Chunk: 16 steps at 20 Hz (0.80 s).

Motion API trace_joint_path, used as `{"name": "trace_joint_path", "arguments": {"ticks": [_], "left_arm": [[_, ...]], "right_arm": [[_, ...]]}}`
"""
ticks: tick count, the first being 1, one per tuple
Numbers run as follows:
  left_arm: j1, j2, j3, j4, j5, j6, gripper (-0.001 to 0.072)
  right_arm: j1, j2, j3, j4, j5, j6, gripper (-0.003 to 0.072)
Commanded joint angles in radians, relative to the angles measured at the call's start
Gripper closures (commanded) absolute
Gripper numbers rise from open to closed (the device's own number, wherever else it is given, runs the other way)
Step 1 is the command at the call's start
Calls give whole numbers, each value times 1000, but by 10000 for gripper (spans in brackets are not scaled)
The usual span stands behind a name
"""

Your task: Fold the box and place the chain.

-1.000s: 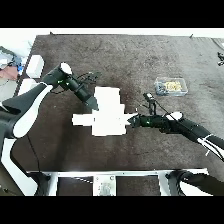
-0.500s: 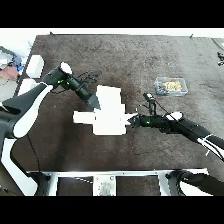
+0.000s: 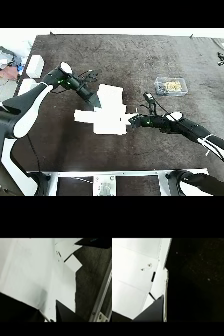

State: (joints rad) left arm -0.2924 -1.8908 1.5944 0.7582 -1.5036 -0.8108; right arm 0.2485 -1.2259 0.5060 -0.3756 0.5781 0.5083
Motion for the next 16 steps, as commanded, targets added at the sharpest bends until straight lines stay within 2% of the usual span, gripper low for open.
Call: {"name": "trace_joint_path", "arguments": {"ticks": [1, 3, 4, 5, 8, 9, 12, 13, 14, 16], "left_arm": [[0, -1, 1, -20, 3, 0, 505], [0, -1, 1, -47, -2, 0, 476], [0, -1, 1, -47, -1, 0, 396], [0, -1, 1, -46, -2, 2, 396], [0, -1, 1, -42, -5, 7, 424], [0, -1, 1, -36, -4, 6, 479], [-3, -2, 1, -31, 4, 7, 476], [-8, -2, 1, -32, 10, 8, 521], [-17, -2, 1, -32, 14, 19, 604], [-27, -2, 1, -29, 16, 41, 605]], "right_arm": [[2, 0, 0, -7, 1, 0, 678], [2, 0, 0, -7, 1, 0, 678], [2, 0, 0, -7, 1, 0, 678], [2, 0, 0, -9, 1, 0, 678], [2, 0, 0, -23, 1, 0, 678], [2, 1, 0, -23, 1, 0, 678], [4, 0, 0, -26, 1, -23, 679], [5, 0, 0, -26, 2, -27, 678], [6, 0, 0, -26, 1, -31, 678], [8, 0, 0, -27, 1, -42, 678]]}}
